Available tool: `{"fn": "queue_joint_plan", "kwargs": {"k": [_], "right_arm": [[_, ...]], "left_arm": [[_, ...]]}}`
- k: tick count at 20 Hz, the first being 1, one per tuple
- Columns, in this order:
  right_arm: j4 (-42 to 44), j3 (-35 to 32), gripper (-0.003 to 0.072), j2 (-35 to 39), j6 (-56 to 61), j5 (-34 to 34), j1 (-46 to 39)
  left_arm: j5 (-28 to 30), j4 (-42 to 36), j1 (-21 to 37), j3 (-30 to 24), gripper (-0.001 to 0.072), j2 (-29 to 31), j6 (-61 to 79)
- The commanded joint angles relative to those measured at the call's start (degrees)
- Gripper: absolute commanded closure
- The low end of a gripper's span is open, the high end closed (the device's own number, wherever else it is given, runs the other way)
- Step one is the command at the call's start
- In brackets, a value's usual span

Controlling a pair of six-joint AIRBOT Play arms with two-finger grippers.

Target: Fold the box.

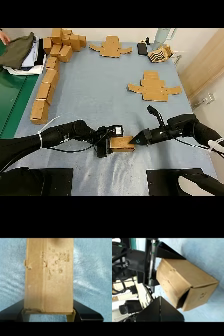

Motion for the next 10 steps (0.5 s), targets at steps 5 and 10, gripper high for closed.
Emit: {"fn": "queue_joint_plan", "kwargs": {"k": [5,10], "right_arm": [[-0.9,-4.9,0.0683,0.4,0.1,4.2,-0.2],[-1.0,-5.1,0.0683,0.4,0.0,5.2,-0.2]], "left_arm": [[0.0,0.0,0.0,0.0,0.0192,0.0,0.0],[0.0,0.0,0.0,0.0,0.0192,0.0,0.0]]}}
